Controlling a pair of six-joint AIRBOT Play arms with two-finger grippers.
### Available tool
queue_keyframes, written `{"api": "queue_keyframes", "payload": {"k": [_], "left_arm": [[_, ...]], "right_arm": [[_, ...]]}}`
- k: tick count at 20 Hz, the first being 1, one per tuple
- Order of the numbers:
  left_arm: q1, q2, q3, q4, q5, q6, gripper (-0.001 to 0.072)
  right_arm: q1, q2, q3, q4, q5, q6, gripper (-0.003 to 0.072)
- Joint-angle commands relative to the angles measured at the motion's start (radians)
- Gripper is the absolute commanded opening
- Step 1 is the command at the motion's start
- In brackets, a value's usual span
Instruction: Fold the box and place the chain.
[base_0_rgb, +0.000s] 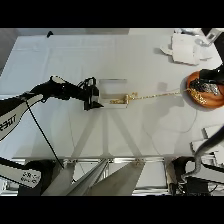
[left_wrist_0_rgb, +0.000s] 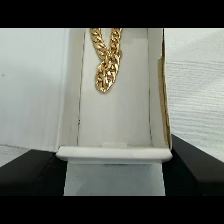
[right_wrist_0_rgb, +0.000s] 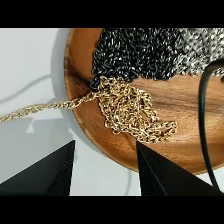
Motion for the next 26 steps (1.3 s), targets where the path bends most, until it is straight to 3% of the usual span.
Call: {"api": "queue_keyframes", "payload": {"k": [1, 16, 21, 26], "left_arm": [[0.000, 0.000, 0.000, 0.000, 0.000, 0.000, 0.0155], [0.000, 0.000, 0.000, 0.000, 0.000, 0.000, 0.0155], [0.000, 0.000, 0.000, 0.000, 0.000, 0.000, 0.0155], [0.000, 0.000, 0.000, 0.000, 0.000, 0.000, 0.0155]], "right_arm": [[-0.018, -0.088, 0.001, -0.008, 0.002, 0.060, 0.0459], [-0.018, -0.282, 0.001, -0.040, -0.051, 0.206, 0.0437], [-0.018, -0.298, 0.001, -0.036, -0.051, 0.157, 0.0013], [-0.017, -0.267, 0.001, -0.035, -0.010, 0.106, 0.0011]]}}
